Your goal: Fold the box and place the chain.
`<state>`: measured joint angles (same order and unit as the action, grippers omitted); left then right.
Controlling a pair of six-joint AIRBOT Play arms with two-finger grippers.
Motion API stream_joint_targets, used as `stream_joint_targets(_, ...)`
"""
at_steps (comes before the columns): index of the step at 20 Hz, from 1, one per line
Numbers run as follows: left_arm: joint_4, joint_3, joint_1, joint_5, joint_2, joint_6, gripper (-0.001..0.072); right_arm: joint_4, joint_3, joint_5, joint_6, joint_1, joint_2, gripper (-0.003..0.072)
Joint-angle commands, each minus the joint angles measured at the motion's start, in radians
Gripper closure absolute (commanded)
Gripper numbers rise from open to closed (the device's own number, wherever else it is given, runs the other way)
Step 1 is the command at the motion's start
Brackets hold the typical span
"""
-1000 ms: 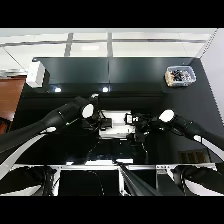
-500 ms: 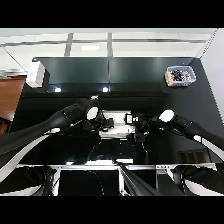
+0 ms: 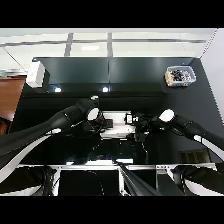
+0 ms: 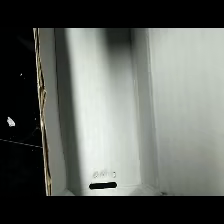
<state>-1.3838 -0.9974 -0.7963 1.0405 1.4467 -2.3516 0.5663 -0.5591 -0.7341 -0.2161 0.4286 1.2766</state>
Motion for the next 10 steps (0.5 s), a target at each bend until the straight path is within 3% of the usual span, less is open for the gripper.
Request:
stream_joint_targets(1, 0.005, -0.005, -0.001, -0.006, 0.001, 0.010, 0.0425, -0.001, 0.000, 0.001, 0.000, 0.000, 0.000, 0.0517)
stream_joint_targets(2, 0.004, -0.010, -0.001, -0.003, 0.001, 0.010, 0.0320, -0.001, 0.000, 0.001, 0.000, 0.000, 0.000, 0.0517)
stream_joint_targets(10, -0.111, -0.045, -0.028, 0.085, 0.002, -0.017, 0.0318, -0.001, 0.000, 0.001, 0.000, 0.000, 0.000, 0.0517)
